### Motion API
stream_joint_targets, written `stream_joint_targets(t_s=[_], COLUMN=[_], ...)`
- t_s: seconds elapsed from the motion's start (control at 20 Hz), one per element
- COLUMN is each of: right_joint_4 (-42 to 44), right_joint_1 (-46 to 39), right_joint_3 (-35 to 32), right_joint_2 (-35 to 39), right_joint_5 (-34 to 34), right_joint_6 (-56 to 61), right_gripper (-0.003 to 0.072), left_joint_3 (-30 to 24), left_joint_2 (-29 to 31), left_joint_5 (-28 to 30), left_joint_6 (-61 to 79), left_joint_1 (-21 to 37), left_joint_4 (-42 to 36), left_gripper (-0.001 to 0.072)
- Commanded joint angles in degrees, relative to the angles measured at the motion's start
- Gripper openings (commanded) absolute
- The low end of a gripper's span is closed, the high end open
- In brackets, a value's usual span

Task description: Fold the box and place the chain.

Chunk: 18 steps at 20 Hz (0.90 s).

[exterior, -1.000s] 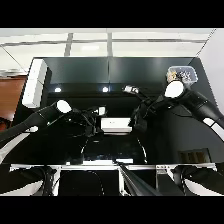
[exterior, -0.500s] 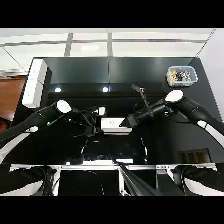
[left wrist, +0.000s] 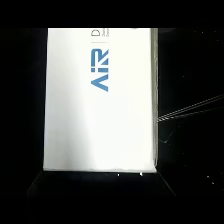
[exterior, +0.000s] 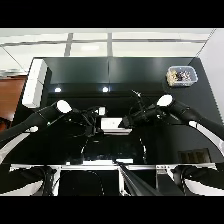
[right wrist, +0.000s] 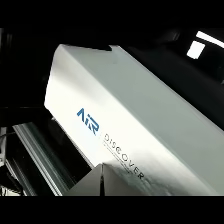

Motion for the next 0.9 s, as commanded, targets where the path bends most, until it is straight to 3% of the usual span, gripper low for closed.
stream_joint_targets(t_s=[0.0, 0.25, 0.45, 0.6, 0.65, 0.7, 0.75, 0.85], right_joint_4=[-3.65, -3.06, -5.03, -14.25, -17.64, -20.57, -21.9, -21.92], right_joint_1=[0.15, -0.9, -8.7, -16.59, -18.84, -21.07, -22.91, -25.27], right_joint_3=[-0.07, 1.03, 4.31, 4.33, 4.33, 4.33, 4.33, 4.33], right_joint_2=[-0.26, 2.97, 12.79, 19.17, 20.44, 21.33, 21.68, 21.7], right_joint_5=[-2.16, 2.12, 16.13, 23.5, 24.48, 25.0, 25.11, 24.87], right_joint_6=[1.64, 0.28, -2.84, -2.73, -1.25, 0.5, 1.46, 2.12], right_gripper=[0.0014, 0.0014, 0.0014, 0.0014, 0.0014, 0.0015, 0.0014, 0.0014], left_joint_3=[0.02, 0.02, 0.44, 2.16, 2.97, 3.78, 4.59, 6.1], left_joint_2=[-0.02, -0.02, -0.02, 0.0, 0.07, 0.37, 0.94, 2.84], left_joint_5=[0.09, 0.55, 2.01, 1.66, 1.09, 1.07, 1.09, -0.35], left_joint_6=[-0.04, -0.04, -0.07, -0.07, -0.07, -0.13, -1.88, -3.85], left_joint_1=[-0.02, 0.04, 0.13, 0.33, 0.33, 0.24, 0.17, 0.22], left_joint_4=[-0.02, -0.02, 0.02, 0.0, 0.0, 0.0, 0.02, 0.02], left_gripper=[0.0368, 0.0368, 0.0368, 0.0369, 0.0397, 0.0597, 0.0717, 0.0717])
